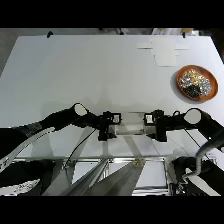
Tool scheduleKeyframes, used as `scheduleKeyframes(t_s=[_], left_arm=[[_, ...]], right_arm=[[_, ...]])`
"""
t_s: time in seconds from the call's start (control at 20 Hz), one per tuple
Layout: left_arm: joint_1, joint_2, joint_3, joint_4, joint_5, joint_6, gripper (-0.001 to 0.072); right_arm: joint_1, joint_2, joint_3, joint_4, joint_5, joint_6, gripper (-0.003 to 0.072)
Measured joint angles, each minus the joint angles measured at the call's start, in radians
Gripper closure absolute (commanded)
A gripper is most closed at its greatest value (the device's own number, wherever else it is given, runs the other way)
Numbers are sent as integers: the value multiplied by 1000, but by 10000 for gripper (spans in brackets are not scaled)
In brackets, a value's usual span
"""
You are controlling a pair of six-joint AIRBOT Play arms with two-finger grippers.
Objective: Fold the box and place the chain.
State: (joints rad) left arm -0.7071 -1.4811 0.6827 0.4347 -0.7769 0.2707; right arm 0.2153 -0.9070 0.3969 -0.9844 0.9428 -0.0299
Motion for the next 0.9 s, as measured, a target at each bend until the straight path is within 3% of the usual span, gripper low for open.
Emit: scheduleKeyframes(t_s=[0.1,0.25,0.3,0.35,0.4,0.7,0.9], left_arm=[[0,0,0,0,1,-1,570],[0,0,0,-1,3,-3,570],[0,0,0,-2,3,-3,570],[0,0,0,-3,3,-3,570],[0,0,0,-3,3,-3,570],[0,0,0,-3,5,-4,570],[0,0,0,-3,6,-4,570]], right_arm=[[0,45,0,-46,22,56,44],[0,119,0,-80,36,125,227],[0,142,0,-83,37,140,407],[0,167,0,-79,41,153,638],[0,187,0,-67,46,162,669],[0,235,0,114,63,176,669],[0,165,0,323,-89,180,669]])
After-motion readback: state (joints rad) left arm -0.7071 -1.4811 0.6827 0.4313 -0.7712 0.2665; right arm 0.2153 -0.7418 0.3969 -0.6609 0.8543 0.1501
